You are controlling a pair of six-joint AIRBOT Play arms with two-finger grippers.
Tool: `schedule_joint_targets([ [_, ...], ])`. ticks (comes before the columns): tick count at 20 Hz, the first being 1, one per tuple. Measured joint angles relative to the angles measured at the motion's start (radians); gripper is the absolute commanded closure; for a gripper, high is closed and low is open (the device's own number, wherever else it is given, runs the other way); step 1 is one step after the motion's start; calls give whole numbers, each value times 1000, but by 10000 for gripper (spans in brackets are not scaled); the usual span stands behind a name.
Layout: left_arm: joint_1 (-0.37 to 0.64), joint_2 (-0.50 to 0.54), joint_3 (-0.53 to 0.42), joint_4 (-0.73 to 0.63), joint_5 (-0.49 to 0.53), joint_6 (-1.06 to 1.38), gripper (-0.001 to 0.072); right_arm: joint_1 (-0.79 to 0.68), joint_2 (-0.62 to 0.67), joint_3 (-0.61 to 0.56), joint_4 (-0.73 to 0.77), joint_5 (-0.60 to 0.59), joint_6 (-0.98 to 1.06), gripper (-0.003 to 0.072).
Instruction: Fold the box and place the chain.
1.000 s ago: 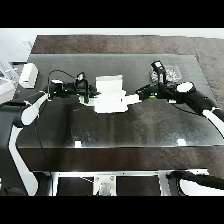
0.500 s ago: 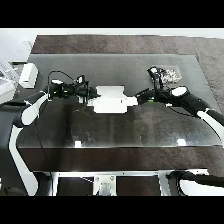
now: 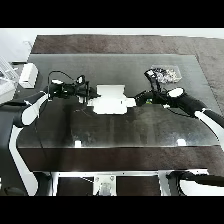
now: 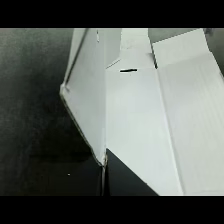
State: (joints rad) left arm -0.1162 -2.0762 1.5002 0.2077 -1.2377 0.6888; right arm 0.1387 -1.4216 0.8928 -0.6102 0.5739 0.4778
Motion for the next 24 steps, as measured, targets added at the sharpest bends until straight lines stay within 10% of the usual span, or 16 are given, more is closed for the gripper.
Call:
schedule_joint_targets([
  [1,0,0,0,-1,0,0,690,14,18,-13,0,-12,-11,591],
  [3,0,0,0,-3,0,0,690,48,55,-42,0,-36,-47,-6],
  [24,0,0,0,-6,-1,0,690,195,44,-128,-23,-6,-548,-6],
])
